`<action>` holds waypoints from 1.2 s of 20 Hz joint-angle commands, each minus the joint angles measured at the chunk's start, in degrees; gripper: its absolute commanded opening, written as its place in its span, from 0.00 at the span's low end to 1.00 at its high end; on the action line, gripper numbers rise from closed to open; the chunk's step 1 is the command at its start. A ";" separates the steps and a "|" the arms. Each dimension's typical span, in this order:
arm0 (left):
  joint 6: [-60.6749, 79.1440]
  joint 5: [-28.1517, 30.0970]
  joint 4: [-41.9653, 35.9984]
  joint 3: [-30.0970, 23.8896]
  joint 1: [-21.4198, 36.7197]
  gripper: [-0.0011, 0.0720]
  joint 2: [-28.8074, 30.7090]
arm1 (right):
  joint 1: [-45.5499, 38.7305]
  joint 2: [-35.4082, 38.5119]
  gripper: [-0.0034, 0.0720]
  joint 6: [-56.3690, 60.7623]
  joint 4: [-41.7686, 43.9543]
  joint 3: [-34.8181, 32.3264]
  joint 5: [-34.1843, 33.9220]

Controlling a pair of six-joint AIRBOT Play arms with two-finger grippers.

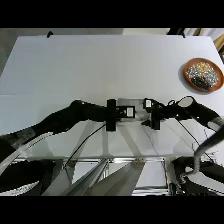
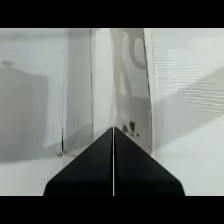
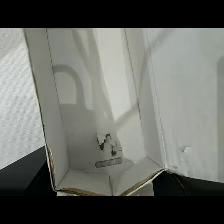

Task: Fold the box and place the chain.

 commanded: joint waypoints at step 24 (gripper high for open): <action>-63.67 6.43 -4.76 -9.14 10.23 0.02 0.37 | 0.00 0.04 0.43 -0.11 -0.04 0.04 0.00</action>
